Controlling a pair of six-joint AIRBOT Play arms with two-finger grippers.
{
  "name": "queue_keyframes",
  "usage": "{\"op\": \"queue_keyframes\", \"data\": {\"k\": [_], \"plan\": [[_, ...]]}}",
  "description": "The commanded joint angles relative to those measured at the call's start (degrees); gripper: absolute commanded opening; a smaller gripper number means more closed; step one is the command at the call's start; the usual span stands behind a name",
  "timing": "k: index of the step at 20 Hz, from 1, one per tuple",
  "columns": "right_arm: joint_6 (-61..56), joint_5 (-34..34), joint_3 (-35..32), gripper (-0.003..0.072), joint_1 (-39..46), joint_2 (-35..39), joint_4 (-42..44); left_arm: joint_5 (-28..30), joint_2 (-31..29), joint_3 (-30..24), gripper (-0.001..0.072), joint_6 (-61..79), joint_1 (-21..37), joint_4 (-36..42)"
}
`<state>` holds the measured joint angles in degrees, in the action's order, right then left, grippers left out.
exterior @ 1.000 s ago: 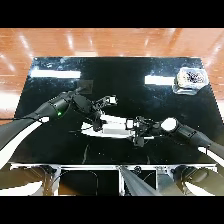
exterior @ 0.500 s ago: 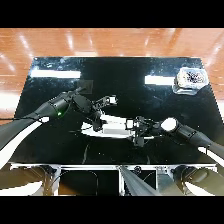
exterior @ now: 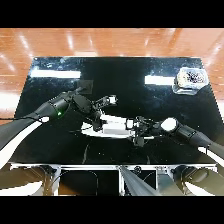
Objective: Fold the box and place the chain.
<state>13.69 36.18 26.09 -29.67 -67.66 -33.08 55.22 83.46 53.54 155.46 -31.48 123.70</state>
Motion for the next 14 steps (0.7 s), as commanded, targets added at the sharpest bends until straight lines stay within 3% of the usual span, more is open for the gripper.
{"op": "queue_keyframes", "data": {"k": [1,11,12,14], "plan": [[0.0,-0.3,0.0,0.0559,0.0,0.0,0.0,0.1,0.0,0.0,0.0024,0.1,0.0,0.0],[0.0,-2.4,0.0,0.0559,0.0,0.0,0.0,0.3,0.0,0.0,0.0029,0.0,0.0,0.0],[0.0,-2.3,0.0,0.056,0.0,0.0,0.0,0.4,0.0,0.0,0.008,0.0,-0.1,0.0],[0.0,-2.3,0.0,0.0559,0.0,0.0,0.0,1.6,0.0,0.0,0.03,0.0,-0.1,0.0]]}}
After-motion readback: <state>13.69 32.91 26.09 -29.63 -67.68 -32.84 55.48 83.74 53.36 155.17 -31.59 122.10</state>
